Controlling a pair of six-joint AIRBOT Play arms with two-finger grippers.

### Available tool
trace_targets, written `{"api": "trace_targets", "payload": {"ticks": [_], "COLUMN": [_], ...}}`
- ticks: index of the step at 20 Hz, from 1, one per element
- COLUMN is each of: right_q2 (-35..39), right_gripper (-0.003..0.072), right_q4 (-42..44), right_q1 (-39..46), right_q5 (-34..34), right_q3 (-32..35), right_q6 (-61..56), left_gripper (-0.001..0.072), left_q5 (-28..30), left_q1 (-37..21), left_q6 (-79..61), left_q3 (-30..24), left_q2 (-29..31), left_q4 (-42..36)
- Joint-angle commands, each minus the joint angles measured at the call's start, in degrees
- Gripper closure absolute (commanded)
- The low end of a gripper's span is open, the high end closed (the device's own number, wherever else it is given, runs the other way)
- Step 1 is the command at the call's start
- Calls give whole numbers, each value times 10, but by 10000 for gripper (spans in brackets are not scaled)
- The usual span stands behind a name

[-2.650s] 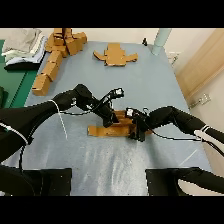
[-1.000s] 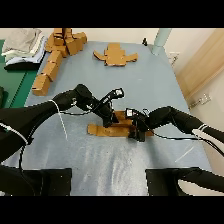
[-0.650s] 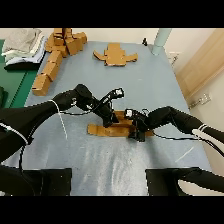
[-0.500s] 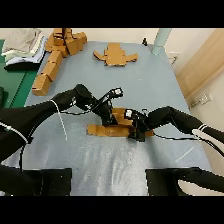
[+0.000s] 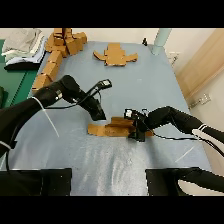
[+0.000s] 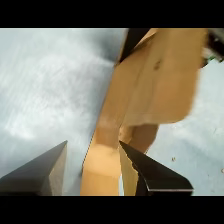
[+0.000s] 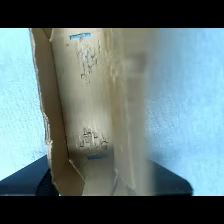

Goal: Fold the box.

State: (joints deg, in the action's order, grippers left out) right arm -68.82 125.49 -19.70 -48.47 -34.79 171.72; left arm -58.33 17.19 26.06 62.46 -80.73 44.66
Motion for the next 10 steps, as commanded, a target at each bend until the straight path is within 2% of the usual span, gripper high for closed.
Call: {"api": "trace_targets", "payload": {"ticks": [1,2,3,4,7,10], "right_q2": [0,0,0,0,0,0], "right_gripper": [162,162,162,162,162,162], "right_q4": [-1,-1,-1,-1,-2,-21], "right_q1": [-1,-1,-1,-1,-17,-33], "right_q5": [-1,-2,-3,-3,-3,0], "right_q3": [0,0,0,0,0,0], "right_q6": [3,3,3,3,3,3], "left_gripper": [228,350,563,696,698,701], "left_q5": [-68,-88,-107,-122,-122,-139], "left_q1": [-35,-42,-47,-48,-48,-47], "left_q6": [98,120,135,136,175,231], "left_q3": [0,0,0,0,-2,-28], "left_q2": [26,26,26,26,26,26], "left_q4": [72,73,73,75,78,76]}}
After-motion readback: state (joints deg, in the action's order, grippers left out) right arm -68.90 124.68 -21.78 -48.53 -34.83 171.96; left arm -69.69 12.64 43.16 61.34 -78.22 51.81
